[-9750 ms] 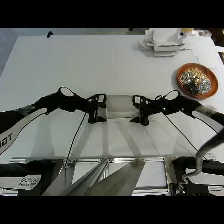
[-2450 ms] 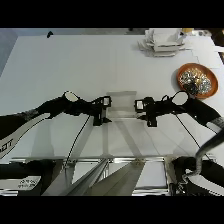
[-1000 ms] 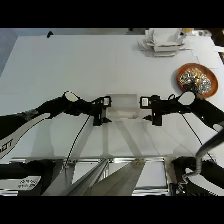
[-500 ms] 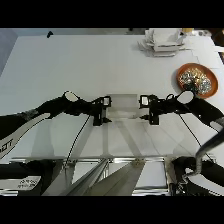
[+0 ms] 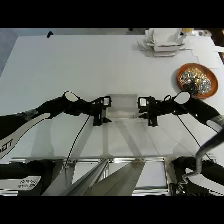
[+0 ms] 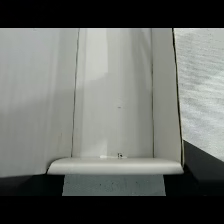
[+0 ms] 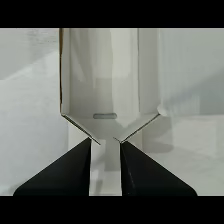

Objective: Fold the box and place the chain.

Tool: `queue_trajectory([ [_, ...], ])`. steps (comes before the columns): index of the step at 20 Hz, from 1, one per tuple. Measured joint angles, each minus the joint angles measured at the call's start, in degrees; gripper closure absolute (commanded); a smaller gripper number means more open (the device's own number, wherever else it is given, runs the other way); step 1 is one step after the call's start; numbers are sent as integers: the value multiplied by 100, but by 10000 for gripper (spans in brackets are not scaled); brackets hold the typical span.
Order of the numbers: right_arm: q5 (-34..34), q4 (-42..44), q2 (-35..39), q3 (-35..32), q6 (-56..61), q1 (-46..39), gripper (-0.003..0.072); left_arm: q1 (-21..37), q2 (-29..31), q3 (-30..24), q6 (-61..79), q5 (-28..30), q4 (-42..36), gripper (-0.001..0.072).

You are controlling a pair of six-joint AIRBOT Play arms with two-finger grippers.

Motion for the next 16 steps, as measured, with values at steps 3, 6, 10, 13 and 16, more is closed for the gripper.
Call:
queue_trajectory([
  [3,-44,2,-55,-2,-2,90,610,0,0,0,-2,0,0,555],
  [6,-144,52,-81,-2,-2,125,610,0,0,0,-7,0,-2,555],
  [10,-284,284,-92,-7,-2,142,596,0,0,-2,-17,-2,-11,555],
  [13,-293,330,-85,-7,68,142,514,0,0,-2,-22,0,-13,555],
  [16,-291,275,-55,-7,157,142,515,0,0,-2,-13,-2,-11,555],
])
